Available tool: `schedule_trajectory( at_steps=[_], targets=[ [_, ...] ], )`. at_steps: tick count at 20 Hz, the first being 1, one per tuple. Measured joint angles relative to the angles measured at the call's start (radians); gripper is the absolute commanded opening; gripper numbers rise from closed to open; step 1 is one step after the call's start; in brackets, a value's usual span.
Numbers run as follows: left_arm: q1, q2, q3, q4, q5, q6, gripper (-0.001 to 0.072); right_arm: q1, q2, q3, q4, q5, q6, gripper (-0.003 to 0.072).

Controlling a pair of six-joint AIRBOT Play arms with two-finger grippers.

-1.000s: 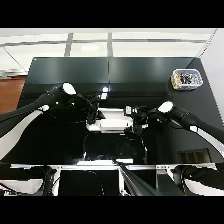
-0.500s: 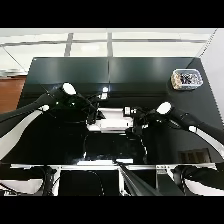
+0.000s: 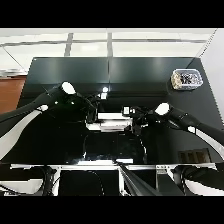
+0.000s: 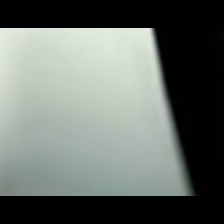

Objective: Fold the box and place the chain.

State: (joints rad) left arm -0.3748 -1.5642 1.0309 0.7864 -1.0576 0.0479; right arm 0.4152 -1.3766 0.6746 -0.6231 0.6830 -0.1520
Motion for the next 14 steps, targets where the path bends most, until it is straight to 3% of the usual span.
schedule_trajectory(
  at_steps=[4,5,6,7,9,11,14],
  targets=[
    [0.072,0.103,0.025,0.139,-0.026,-0.246,0.0671,0.0,0.0,0.0,-0.003,-0.001,0.001,0.0483],
    [0.093,0.133,0.028,0.176,-0.044,-0.313,0.0638,0.0,0.0,0.0,-0.004,-0.001,0.001,0.0483],
    [0.115,0.163,0.031,0.209,-0.086,-0.391,0.0385,0.0,0.0,0.0,-0.004,-0.001,0.001,0.0483],
    [0.132,0.184,0.032,0.225,-0.13,-0.469,0.0013,0.0,0.0,0.0,-0.004,-0.002,0.001,0.0483],
    [0.15,0.212,0.021,0.195,-0.238,-0.601,0.0024,0.0,0.0,0.0,-0.005,-0.002,0.001,0.0483],
    [0.135,0.225,-0.022,0.076,-0.299,-0.659,0.0024,0.0,0.0,0.0,-0.005,-0.002,0.0,0.0483],
    [0.064,0.234,-0.106,-0.109,-0.222,-0.657,0.0024,0.0,0.0,0.0,-0.005,-0.003,0.0,0.0483]
  ],
)
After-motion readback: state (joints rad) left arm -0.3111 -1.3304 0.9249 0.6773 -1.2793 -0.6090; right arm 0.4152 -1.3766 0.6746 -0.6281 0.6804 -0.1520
